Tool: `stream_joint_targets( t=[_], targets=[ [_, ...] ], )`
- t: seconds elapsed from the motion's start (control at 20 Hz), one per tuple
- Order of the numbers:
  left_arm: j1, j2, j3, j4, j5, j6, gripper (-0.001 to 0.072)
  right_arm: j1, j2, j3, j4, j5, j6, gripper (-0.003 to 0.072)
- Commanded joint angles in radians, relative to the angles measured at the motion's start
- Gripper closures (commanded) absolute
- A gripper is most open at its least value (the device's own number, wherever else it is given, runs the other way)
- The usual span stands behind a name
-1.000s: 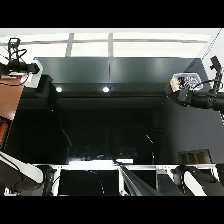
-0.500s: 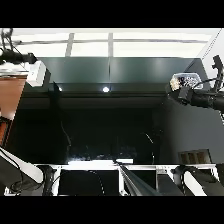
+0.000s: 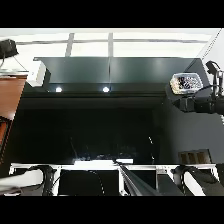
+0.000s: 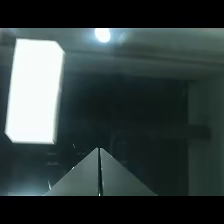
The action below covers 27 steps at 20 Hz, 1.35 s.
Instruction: Fold the box and place the chain.
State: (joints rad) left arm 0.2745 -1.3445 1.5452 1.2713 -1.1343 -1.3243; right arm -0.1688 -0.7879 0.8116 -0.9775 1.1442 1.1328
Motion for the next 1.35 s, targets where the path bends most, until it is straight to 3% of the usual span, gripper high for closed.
stream_joint_targets(
  t=[0.0,0.15,0.25,0.3,0.5,1.3],
  targets=[
    [-0.105,0.375,-0.508,0.003,0.200,0.018,0.0684,0.026,0.075,-0.080,-0.112,-0.298,-0.062,0.0673],
    [-0.204,0.654,-0.898,0.004,0.394,0.018,0.0684,0.026,0.082,-0.229,0.043,-0.508,-0.195,0.0672],
    [-0.235,0.788,-1.057,0.004,0.456,0.018,0.0683,0.026,0.082,-0.290,0.042,-0.578,-0.199,0.0671],
    [-0.236,0.828,-1.093,0.004,0.462,0.017,0.0683,0.026,0.082,-0.301,0.040,-0.578,-0.199,0.0670],
    [-0.233,0.887,-1.113,0.003,0.477,0.015,0.0681,0.026,0.082,-0.303,0.039,-0.523,-0.198,0.0670],
    [-0.233,0.890,-1.113,0.003,0.473,0.015,0.0681,0.026,0.082,-0.303,0.039,-0.523,-0.199,0.0670]
  ],
)
